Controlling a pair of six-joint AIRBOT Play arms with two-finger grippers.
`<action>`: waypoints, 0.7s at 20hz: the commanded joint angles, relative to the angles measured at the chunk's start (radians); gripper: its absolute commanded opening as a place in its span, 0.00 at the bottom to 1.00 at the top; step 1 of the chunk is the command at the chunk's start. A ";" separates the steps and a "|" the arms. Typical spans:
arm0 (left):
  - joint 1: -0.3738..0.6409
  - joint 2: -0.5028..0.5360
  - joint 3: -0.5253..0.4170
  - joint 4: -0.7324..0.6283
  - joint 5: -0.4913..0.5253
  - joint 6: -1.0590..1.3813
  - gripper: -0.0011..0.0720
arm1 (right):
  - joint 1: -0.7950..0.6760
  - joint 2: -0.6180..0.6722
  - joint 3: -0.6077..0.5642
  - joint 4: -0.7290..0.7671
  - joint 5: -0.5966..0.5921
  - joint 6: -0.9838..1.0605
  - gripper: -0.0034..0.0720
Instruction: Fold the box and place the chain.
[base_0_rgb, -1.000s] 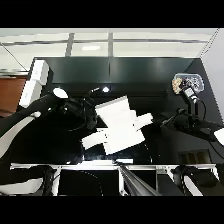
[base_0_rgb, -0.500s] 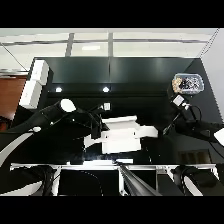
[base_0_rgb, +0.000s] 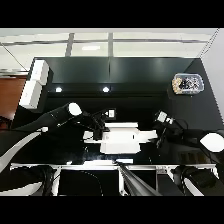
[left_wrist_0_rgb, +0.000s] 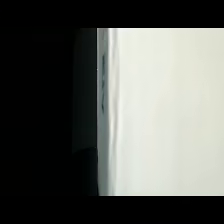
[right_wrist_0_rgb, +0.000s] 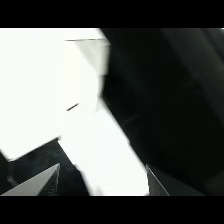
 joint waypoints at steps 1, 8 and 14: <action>-0.002 -0.018 0.000 0.003 0.006 -0.005 0.05 | 0.069 -0.012 -0.064 0.064 -0.041 -0.072 0.87; -0.002 -0.018 0.000 0.003 -0.006 -0.004 0.05 | 0.184 -0.076 -0.117 0.063 -0.171 -0.165 0.87; -0.002 -0.018 0.000 0.003 -0.021 -0.004 0.05 | 0.184 -0.193 -0.095 -0.003 -0.160 -0.177 0.87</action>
